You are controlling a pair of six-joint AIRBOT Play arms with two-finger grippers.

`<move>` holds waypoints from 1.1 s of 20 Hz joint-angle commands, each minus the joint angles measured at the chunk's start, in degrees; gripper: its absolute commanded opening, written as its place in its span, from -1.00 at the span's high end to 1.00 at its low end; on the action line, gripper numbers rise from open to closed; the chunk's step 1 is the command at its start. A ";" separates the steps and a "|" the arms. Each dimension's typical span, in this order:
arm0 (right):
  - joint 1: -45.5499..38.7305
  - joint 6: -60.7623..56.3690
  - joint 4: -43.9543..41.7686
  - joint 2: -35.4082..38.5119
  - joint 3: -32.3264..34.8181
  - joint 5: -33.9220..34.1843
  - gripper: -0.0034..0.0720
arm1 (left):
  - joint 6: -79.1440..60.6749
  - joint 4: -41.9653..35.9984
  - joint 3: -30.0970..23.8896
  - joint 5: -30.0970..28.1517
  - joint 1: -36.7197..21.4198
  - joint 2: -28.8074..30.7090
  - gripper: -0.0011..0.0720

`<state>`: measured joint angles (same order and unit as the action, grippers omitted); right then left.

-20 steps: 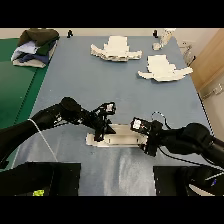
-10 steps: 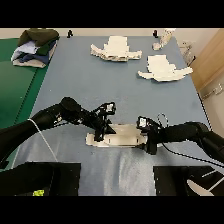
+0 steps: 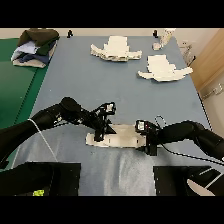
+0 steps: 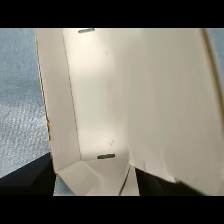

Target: Fold the box.

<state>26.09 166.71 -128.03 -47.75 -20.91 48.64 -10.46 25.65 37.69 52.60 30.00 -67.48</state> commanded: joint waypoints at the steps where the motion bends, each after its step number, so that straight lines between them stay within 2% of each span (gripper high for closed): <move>1: -0.07 5.33 -0.57 -1.60 0.04 -0.04 -0.98 | -0.02 0.00 0.04 -0.07 -0.07 0.04 0.94; 5: -0.04 5.31 -0.66 -4.37 0.02 -0.74 -0.95 | -0.02 0.00 0.04 -0.07 -0.07 0.04 0.94; 14: 0.09 5.31 -0.61 -5.51 0.02 -3.65 -0.95 | -0.02 0.00 0.04 -0.04 -0.07 0.04 0.94; 16: 0.09 5.31 -0.59 -5.51 0.04 -3.56 -0.74 | -0.02 0.00 0.04 -0.07 -0.07 0.04 0.94; 19: 0.09 5.31 -0.33 -5.53 0.07 -3.56 -0.73 | -0.02 0.00 0.04 -0.07 -0.07 0.04 0.94; 20: 0.09 5.31 -0.31 -5.53 0.20 -3.52 -0.63 | -0.02 0.00 0.04 -0.07 -0.07 0.04 0.94; 21: 0.09 5.31 -0.31 -5.53 0.26 -3.10 -0.43 | -0.02 0.00 0.04 -0.07 -0.07 0.04 0.94; 22: 0.09 5.31 -0.31 -5.51 0.42 -3.15 -0.42 | -0.02 0.00 0.04 -0.07 -0.07 0.04 0.94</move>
<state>26.13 172.07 -128.57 -53.25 -20.71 45.10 -10.48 25.65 37.69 52.53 30.00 -67.48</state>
